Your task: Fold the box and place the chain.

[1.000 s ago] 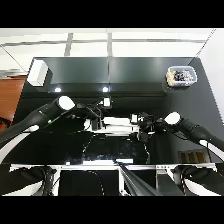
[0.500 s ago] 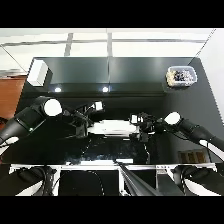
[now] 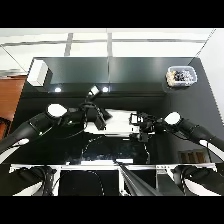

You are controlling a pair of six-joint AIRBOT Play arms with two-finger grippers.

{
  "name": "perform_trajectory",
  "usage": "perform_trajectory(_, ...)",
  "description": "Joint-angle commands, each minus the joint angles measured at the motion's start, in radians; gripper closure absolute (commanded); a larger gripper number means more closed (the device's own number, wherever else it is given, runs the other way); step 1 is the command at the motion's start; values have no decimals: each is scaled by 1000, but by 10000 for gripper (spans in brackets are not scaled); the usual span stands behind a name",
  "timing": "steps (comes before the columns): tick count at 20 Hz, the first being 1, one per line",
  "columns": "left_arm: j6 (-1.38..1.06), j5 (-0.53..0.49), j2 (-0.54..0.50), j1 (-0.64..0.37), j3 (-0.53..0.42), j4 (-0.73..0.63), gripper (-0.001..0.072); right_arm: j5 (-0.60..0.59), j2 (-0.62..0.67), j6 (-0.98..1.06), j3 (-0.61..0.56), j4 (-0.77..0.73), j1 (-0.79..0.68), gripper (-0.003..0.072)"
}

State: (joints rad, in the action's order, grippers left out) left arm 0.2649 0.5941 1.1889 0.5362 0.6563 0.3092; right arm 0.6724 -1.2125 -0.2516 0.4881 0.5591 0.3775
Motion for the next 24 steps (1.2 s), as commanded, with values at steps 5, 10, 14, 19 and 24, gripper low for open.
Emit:
perform_trajectory(5,90,-113,189,-6,44,96,681,0,0,0,0,0,1,503)
perform_trajectory(10,110,122,242,-15,96,144,681,0,0,0,0,0,1,503)
perform_trajectory(14,112,78,163,-63,146,242,682,0,0,0,0,0,1,503)
perform_trajectory(19,128,277,-63,-194,141,369,681,0,0,0,0,0,1,503)
perform_trajectory(24,-139,494,-111,-249,44,400,457,0,0,0,0,0,1,503)
